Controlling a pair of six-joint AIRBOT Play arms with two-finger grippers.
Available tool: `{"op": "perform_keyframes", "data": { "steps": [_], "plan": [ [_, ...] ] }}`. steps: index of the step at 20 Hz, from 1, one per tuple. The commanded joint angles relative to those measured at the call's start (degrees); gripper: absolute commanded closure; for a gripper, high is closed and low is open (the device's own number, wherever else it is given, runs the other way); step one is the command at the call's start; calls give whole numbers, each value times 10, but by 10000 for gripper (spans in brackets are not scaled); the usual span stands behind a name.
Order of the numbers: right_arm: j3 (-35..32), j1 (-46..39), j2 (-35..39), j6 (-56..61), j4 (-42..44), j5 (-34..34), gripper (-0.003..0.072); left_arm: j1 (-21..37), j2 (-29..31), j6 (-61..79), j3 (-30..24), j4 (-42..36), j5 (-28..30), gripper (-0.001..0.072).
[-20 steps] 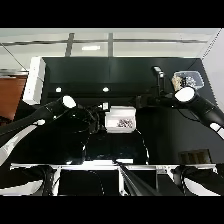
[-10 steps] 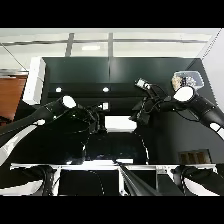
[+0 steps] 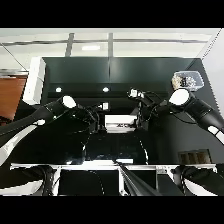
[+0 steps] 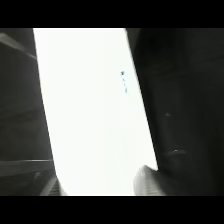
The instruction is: Fold the box and place the chain.
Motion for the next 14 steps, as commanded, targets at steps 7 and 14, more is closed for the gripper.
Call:
{"op": "perform_keyframes", "data": {
  "steps": [7,14],
  "plan": [
    [0,14,18,59,-10,-11,-13,0,0,0,0,0,0,357],
    [1,-18,94,124,16,-8,-14,0,0,0,0,0,0,357]
  ]
}}
